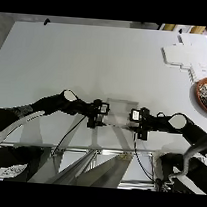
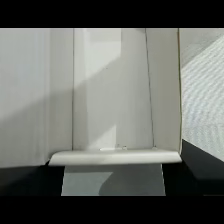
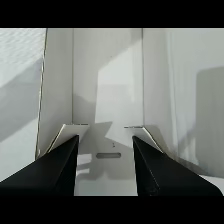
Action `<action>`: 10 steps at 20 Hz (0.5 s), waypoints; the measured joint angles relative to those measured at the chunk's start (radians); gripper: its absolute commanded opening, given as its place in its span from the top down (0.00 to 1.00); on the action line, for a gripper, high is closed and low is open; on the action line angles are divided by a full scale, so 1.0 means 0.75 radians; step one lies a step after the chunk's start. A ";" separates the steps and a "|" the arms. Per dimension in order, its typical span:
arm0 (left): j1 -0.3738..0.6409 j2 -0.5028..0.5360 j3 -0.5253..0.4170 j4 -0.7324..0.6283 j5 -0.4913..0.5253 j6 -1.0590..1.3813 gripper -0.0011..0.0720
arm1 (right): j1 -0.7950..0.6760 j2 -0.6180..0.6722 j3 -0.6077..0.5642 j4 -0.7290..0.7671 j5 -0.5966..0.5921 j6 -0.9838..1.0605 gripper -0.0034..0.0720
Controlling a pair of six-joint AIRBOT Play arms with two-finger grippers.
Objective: Fold the box and place the chain.
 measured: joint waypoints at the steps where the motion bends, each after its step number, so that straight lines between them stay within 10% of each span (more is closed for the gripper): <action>1: 0.000 0.000 0.000 0.000 0.000 -0.001 0.44 | 0.001 0.029 -0.001 -0.019 0.004 0.031 0.41; 8: 0.000 0.000 0.000 -0.001 0.002 -0.004 0.44 | -0.067 0.365 0.015 -0.213 0.035 0.377 0.92; 10: 0.000 0.000 0.000 -0.001 0.002 -0.003 0.44 | -0.160 0.445 0.046 -0.241 0.074 0.460 0.93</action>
